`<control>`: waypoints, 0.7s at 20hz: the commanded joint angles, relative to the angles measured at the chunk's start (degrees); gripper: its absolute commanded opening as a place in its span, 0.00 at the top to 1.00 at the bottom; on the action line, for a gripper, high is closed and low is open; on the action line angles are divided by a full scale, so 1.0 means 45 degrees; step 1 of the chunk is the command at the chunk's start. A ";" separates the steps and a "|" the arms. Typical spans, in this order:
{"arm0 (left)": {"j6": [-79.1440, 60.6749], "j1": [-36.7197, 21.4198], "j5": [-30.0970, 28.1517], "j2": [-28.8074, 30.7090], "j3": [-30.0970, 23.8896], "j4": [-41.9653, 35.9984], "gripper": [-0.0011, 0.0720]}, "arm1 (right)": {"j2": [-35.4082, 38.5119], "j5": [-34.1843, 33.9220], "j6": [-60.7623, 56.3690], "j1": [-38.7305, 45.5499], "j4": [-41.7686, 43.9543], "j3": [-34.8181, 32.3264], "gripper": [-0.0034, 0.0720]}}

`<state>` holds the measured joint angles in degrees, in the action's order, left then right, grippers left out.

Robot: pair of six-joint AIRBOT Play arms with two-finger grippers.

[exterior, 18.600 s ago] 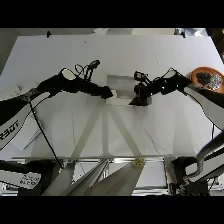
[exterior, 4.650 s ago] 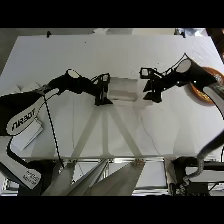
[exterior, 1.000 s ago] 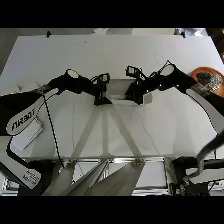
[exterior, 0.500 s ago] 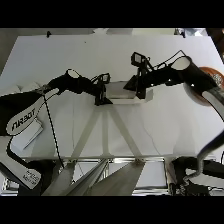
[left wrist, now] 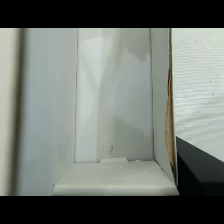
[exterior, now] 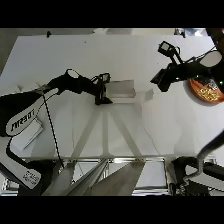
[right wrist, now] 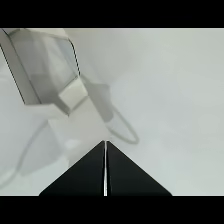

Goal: Fold the box and place the chain.

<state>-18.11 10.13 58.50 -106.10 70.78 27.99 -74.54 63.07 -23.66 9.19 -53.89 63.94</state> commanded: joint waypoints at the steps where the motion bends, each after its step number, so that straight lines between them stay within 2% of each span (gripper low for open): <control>1: 0.0121 -0.0010 -0.0544 0.0214 0.0010 0.0476 0.28 | -0.0272 0.0602 -0.0772 0.0690 -0.0549 -0.0010 0.94; 6: 0.1229 -0.0005 -0.0622 0.0282 0.0010 0.2579 0.28 | -0.1821 0.0588 -0.2467 0.1273 -0.0549 -0.0267 0.94; 11: 0.1375 0.0000 -0.0622 0.0277 0.0010 0.2710 0.28 | -0.3823 0.0855 -0.2798 0.1224 0.0340 -0.0452 0.94; 14: 0.1715 0.0000 -0.0612 0.0282 0.0010 0.2822 0.28 | -0.4537 0.1214 -0.2652 0.1195 0.1778 -0.0457 0.94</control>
<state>-11.97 10.20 55.94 -104.79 70.87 39.07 -91.53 67.02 -35.42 14.59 -51.20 62.04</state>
